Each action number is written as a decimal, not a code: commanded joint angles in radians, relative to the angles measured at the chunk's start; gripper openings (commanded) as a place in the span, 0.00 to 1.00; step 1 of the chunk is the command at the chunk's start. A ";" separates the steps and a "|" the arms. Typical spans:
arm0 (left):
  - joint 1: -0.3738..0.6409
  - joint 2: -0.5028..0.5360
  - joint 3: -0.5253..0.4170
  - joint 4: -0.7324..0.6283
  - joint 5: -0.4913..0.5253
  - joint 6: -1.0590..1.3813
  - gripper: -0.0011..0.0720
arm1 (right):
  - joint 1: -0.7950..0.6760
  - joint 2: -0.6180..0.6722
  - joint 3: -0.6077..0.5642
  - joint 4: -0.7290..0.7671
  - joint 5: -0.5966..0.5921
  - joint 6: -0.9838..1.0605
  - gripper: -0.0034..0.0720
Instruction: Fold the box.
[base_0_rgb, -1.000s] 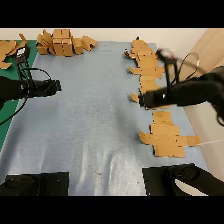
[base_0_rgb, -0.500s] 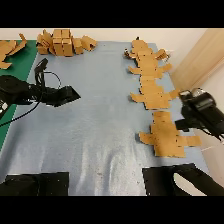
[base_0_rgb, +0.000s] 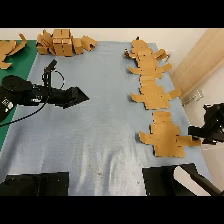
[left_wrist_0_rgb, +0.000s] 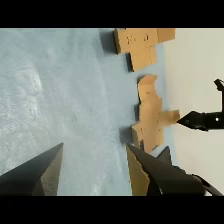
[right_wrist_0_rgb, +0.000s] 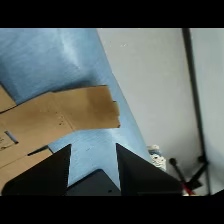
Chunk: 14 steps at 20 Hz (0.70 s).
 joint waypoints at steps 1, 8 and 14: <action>-0.004 -0.001 0.000 -0.008 -0.017 0.021 0.82 | -0.142 -0.020 0.042 0.082 -0.001 -0.026 0.63; -0.004 -0.001 0.000 -0.008 -0.017 0.028 0.82 | -0.203 -0.121 0.084 0.129 -0.008 -0.209 0.63; -0.004 -0.001 0.000 -0.008 -0.016 0.028 0.82 | -0.203 -0.199 0.130 0.127 0.007 -0.277 0.63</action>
